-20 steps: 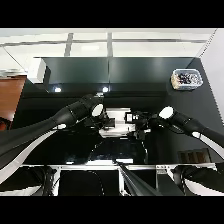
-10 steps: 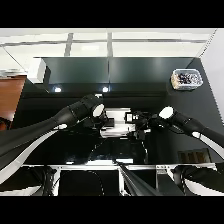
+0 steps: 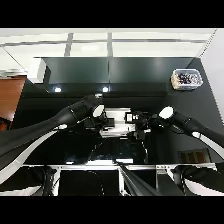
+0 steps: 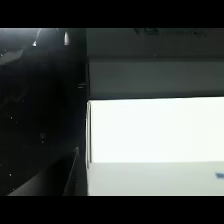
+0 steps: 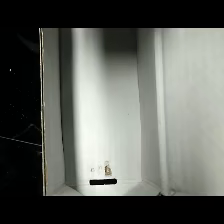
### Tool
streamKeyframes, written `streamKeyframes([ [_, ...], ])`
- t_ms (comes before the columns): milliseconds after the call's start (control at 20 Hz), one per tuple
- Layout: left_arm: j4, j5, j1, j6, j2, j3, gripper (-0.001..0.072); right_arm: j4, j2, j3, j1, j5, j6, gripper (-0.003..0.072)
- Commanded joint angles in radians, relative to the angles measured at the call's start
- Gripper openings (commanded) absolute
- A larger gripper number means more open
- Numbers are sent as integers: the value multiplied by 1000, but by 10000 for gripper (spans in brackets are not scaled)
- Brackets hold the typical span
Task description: Fold the box and place the chain.
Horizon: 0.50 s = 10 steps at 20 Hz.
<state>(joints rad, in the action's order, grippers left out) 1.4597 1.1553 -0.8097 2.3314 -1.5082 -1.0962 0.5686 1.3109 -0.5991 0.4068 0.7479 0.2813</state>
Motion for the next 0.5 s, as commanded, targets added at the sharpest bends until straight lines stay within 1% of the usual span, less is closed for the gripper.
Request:
streamKeyframes([
  [0, 21, -11, -2, 13, 0, 8, 311, 0, 0, 0, 0, 0, 0, 232],
  [100, 16, -26, -2, 13, 0, 16, 306, 0, 0, 0, 0, 0, 0, 232],
  [150, 17, -26, -2, 13, -1, 16, 280, 0, 0, 0, 0, 0, 0, 232],
  [300, 16, -37, -2, 13, -1, 16, 270, 0, 0, 0, 0, 0, 0, 232],
  [350, 12, -36, -2, 13, -1, 16, 236, 0, 0, 0, 0, 0, 0, 232],
  [400, 13, -32, -2, 10, -1, 16, 126, 0, 0, 0, 0, 0, 0, 232],
  [450, 13, -31, -2, 10, -1, 16, 90, 0, 0, 0, 0, 0, 0, 231],
])
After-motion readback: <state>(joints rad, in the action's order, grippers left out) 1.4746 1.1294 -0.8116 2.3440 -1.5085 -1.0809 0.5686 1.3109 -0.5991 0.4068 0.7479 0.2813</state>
